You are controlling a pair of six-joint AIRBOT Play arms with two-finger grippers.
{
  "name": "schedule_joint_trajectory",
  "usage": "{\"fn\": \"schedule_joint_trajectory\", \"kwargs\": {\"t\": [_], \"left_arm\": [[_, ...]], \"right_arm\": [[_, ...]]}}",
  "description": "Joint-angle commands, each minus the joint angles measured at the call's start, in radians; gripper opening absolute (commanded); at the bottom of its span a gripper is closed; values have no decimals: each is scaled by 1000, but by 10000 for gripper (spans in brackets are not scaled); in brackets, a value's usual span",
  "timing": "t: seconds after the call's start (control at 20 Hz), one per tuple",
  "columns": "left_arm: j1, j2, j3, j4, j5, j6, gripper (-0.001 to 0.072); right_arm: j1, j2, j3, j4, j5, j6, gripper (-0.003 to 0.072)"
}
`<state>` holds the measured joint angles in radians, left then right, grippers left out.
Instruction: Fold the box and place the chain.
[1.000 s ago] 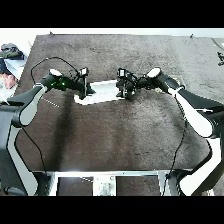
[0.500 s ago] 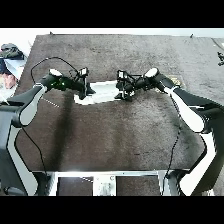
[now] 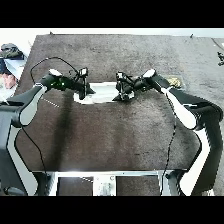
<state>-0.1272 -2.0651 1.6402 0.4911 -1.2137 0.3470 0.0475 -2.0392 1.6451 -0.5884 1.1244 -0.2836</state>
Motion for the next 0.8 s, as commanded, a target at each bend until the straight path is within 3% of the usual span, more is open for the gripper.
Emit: {"fn": "schedule_joint_trajectory", "kwargs": {"t": [0.0, 0.75], "left_arm": [[-1, 1, 1, -2, 2, -2, 13], [-1, 1, 1, -2, 1, -2, 13]], "right_arm": [[1, -20, 24, 9, 24, 15, 596], [-8, -43, 26, 32, 44, -4, 588]]}}
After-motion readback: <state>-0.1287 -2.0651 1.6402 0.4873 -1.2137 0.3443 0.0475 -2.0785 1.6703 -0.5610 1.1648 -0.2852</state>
